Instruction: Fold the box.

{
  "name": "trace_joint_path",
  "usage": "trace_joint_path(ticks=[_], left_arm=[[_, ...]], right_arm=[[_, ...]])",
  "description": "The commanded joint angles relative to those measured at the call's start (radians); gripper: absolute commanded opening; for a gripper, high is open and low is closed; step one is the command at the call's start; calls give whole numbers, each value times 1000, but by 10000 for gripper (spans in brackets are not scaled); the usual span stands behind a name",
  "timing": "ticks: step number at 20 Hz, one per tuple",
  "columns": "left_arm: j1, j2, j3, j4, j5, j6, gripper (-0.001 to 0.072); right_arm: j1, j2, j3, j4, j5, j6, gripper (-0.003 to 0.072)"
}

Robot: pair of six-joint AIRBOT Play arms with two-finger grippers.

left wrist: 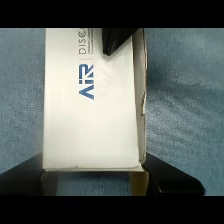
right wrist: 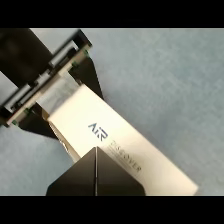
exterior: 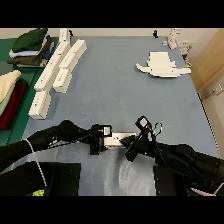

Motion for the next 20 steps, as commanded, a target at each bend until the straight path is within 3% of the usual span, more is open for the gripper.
trace_joint_path(ticks=[1,6,9,13,17,20], left_arm=[[0,0,0,0,0,-1,414],[0,0,0,0,0,-1,414],[0,0,0,0,0,-1,414],[0,0,0,0,3,5,413],[0,0,0,0,2,5,413],[0,0,0,0,2,5,413]], right_arm=[[0,30,28,-27,16,0,4],[-17,42,64,-147,-7,0,5],[-116,33,166,-287,-120,1,5],[-364,-124,439,-471,-457,37,5],[-565,-365,708,-619,-841,254,5],[-640,-479,813,-661,-972,394,5]])
